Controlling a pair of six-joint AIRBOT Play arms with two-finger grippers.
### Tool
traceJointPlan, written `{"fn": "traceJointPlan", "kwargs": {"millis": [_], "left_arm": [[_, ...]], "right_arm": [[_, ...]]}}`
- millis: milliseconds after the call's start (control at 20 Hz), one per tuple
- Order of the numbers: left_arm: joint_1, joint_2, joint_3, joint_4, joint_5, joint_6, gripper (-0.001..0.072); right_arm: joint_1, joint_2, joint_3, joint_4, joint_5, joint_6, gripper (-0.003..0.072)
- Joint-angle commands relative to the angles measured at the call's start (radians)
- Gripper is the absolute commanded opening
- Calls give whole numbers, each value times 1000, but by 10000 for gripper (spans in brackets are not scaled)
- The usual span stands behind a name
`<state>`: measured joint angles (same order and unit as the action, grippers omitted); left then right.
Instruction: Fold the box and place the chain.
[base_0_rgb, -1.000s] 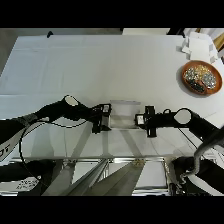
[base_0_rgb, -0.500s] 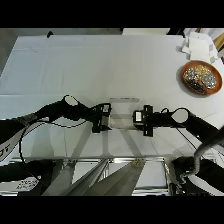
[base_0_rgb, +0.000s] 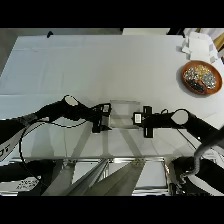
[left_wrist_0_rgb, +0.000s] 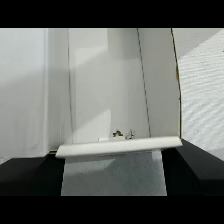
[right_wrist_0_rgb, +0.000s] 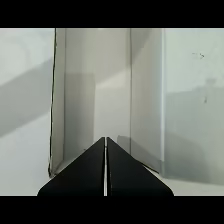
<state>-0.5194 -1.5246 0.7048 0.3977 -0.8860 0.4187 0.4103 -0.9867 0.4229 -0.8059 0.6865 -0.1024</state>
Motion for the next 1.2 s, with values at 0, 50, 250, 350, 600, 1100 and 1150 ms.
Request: {"fn": "traceJointPlan", "kwargs": {"millis": [0, 50, 250, 350, 600, 1100, 1150], "left_arm": [[0, 0, 0, 1, -1, 0, 412], [0, 0, 0, 1, -1, 0, 412], [0, 0, 0, 0, -1, 0, 412], [0, 0, 0, 1, -1, 0, 412], [0, 0, 0, 1, -1, 0, 412], [0, 0, 0, 1, -1, 0, 412], [0, 0, 0, 1, -1, 0, 412]], "right_arm": [[1, 106, 0, -212, 39, 207, 12], [0, 145, 0, -261, 64, 294, 12], [-115, 284, 0, -275, 183, 716, 12], [-211, 340, 0, -280, 196, 974, 12], [-399, 358, 0, -365, 270, 1434, 12], [-405, 43, 0, -187, 320, 1408, 12], [-405, 24, 0, -168, 318, 1394, 12]]}}
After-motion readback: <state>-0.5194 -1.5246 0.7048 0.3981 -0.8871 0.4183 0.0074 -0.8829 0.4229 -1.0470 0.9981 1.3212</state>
